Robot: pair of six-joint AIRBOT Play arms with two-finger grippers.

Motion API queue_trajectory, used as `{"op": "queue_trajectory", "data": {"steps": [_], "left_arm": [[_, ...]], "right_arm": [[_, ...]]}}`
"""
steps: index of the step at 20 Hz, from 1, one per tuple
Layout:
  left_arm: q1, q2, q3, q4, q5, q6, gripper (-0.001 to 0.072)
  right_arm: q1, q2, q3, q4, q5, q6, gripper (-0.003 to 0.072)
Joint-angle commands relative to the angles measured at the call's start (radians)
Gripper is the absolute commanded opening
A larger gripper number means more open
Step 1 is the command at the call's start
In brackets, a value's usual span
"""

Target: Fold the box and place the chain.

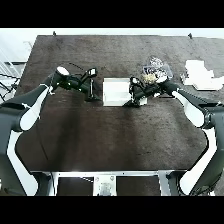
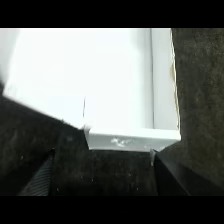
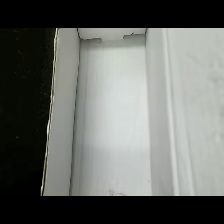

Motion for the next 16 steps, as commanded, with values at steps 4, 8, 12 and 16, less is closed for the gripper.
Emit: {"op": "queue_trajectory", "data": {"steps": [4,8,12,16], "left_arm": [[-0.023,-0.009,0.0,-0.005,-0.001,0.017,0.072],[-0.023,-0.009,0.0,0.003,-0.027,0.016,0.072],[-0.023,-0.009,0.0,0.024,-0.025,0.007,0.072],[-0.023,-0.009,0.0,0.024,-0.007,0.004,0.072]], "right_arm": [[0.001,0.0,0.0,0.0,0.0,0.0,0.058],[0.001,0.0,0.0,0.0,0.0,0.0,0.058],[0.001,0.0,0.0,0.0,0.0,0.0,0.058],[0.001,0.0,0.0,0.0,0.0,0.0,0.058]]}}
